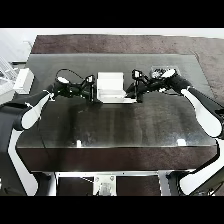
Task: Fold the box and place the chain.
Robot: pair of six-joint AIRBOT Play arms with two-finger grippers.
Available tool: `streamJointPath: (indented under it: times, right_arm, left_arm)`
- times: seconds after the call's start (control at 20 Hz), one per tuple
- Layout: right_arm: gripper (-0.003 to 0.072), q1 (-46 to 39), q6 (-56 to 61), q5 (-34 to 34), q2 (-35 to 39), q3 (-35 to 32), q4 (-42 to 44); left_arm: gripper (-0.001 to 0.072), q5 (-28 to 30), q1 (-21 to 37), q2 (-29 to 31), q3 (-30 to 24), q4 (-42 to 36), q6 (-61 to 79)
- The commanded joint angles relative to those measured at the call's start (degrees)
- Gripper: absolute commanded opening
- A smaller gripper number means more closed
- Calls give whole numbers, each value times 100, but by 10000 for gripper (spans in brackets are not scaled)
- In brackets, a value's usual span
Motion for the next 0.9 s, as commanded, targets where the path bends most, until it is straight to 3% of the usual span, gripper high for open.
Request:
streamJointPath:
  times: [0.0,0.25,0.35,0.5,0.6,0.85]
  right_arm:
    - [264,111,-44,-39,-33,-2,28]
    - [268,413,-181,-321,-70,-2,308]
    - [320,428,-186,-640,-111,-2,485]
    - [339,426,-170,-682,-177,-2,627]
    - [574,439,-170,-684,-227,-4,623]
    - [582,437,-188,-516,-289,-2,588]
  left_arm:
    - [448,-2,2,-2,0,0,0]
    - [448,-4,2,-2,0,-2,0]
    - [448,-4,2,0,-2,-2,0]
    - [448,-4,2,-2,-2,-2,0]
    - [448,-4,2,0,-2,-2,0]
    - [448,-4,2,-2,0,-2,0]
